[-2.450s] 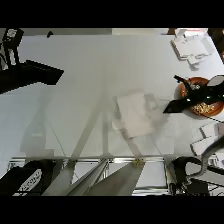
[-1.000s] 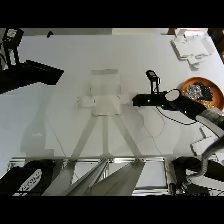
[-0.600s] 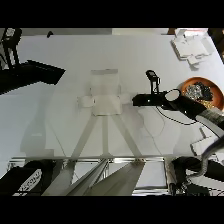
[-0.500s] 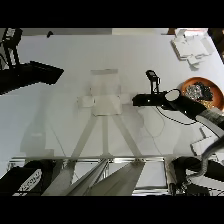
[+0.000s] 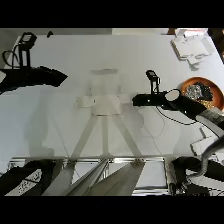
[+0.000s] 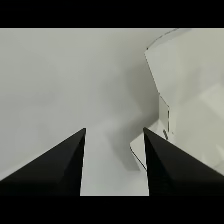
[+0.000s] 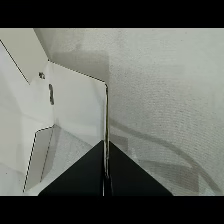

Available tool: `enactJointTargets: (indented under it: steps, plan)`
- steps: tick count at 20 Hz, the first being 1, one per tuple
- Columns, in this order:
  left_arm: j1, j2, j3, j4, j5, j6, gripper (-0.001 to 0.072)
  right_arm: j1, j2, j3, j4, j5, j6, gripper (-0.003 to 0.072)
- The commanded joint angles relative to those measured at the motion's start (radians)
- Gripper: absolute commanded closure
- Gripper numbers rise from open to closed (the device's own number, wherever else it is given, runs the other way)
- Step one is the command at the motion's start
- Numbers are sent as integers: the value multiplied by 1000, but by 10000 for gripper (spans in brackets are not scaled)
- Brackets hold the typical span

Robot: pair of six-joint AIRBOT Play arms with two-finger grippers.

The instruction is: Fold the box and place the chain.

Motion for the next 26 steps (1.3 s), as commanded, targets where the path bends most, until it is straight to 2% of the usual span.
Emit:
enactJointTargets:
  steps: [1, 4, 5, 8, 10, 13, 17, 23, 24, 25, 26]
  plan:
    - [1, -248, 195, -40, -225, 91, 285, 1, 0, 0, 0, 1, 0, 675]
    - [-1, -470, 369, -170, -322, 217, 88, 1, 0, 0, 0, 1, 0, 675]
    - [-5, -528, 406, -218, -343, 274, 52, 1, 0, 0, 0, 1, 0, 675]
    - [-31, -645, 488, -250, -354, 365, 53, 1, 0, 0, 0, 1, 0, 675]
    - [-51, -689, 501, -250, -358, 380, 53, 1, 0, 0, 0, 1, 0, 675]
    - [-80, -725, 501, -252, -408, 434, 54, 1, 0, 0, 0, 1, 0, 675]
    - [-122, -728, 501, -253, -402, 450, 56, 1, 0, 0, 0, 1, 0, 675]
    - [-163, -733, 500, -253, -385, 506, 85, 1, 0, 0, 0, 1, 0, 675]
    - [-163, -733, 500, -253, -387, 512, 110, 1, 0, 0, 0, 0, 0, 675]
    - [-163, -733, 500, -253, -388, 512, 253, 1, 0, 0, 0, 1, 0, 675]
    - [-163, -733, 500, -249, -390, 513, 349, 1, 0, 0, 0, 0, 0, 675]
